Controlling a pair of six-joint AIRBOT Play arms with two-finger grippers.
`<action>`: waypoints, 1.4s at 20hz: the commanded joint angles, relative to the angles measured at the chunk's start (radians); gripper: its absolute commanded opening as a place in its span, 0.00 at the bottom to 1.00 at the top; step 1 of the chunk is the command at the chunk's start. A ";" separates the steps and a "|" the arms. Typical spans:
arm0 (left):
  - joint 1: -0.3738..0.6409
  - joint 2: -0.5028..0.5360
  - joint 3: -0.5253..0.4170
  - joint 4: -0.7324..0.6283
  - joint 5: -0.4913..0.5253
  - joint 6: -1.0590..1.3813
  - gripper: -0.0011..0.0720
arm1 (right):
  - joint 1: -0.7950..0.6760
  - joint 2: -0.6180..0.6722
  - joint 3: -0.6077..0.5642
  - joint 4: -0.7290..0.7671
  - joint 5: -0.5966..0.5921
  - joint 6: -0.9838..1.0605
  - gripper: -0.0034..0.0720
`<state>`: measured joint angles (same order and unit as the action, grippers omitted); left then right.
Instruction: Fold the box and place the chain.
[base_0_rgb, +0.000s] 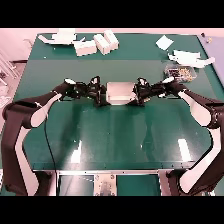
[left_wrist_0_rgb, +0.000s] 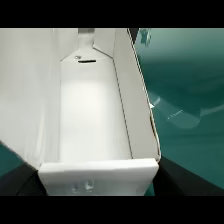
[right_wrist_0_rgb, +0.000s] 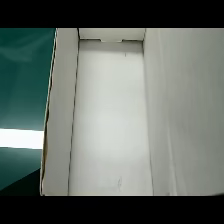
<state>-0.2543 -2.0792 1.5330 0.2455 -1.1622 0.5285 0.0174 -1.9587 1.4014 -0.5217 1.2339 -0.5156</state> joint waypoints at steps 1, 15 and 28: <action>-0.008 -0.002 0.001 -0.008 0.044 0.004 0.93 | 0.000 0.000 0.001 -0.003 0.005 0.000 0.79; -0.017 -0.021 0.001 -0.006 0.045 0.020 0.83 | 0.000 0.000 0.001 -0.003 0.006 0.000 0.79; -0.017 -0.024 0.001 -0.006 0.052 0.022 0.86 | 0.000 0.000 0.001 -0.003 0.005 0.000 0.79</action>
<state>-0.2718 -2.1033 1.5341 0.2428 -1.1084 0.5495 0.0174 -1.9587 1.4014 -0.5255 1.2407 -0.5163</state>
